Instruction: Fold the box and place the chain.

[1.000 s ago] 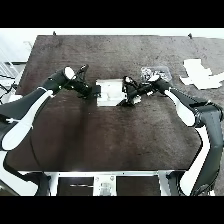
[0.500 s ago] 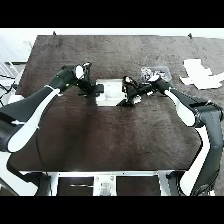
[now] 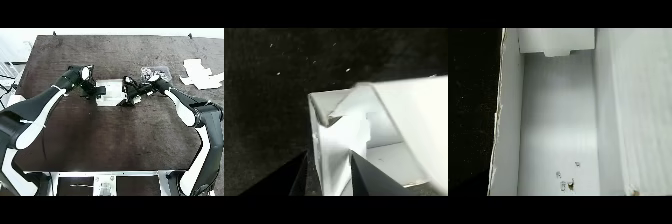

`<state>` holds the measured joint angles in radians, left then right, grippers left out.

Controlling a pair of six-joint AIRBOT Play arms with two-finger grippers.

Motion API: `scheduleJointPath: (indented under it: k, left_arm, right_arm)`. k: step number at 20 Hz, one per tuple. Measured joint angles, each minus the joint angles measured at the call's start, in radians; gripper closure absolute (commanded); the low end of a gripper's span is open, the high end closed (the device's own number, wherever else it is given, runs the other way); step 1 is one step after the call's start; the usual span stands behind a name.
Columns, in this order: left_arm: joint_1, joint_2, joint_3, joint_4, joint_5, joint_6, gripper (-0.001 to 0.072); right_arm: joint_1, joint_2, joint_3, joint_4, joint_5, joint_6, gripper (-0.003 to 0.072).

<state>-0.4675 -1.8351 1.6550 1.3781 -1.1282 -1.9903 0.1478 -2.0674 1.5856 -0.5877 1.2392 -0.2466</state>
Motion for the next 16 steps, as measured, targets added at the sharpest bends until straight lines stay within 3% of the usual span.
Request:
scheduleJointPath:
  k: [9,16]
  left_arm:
    - [-0.034,-0.103,0.159,0.094,-0.139,-0.083,0.0385]
    - [-0.041,-0.13,0.186,0.146,-0.171,-0.123,0.0385]
  right_arm:
    - [0.0,0.0,0.0,0.0,0.0,0.0,0.0101]
    - [0.0,0.0,0.0,0.0,0.0,0.0,0.0101]
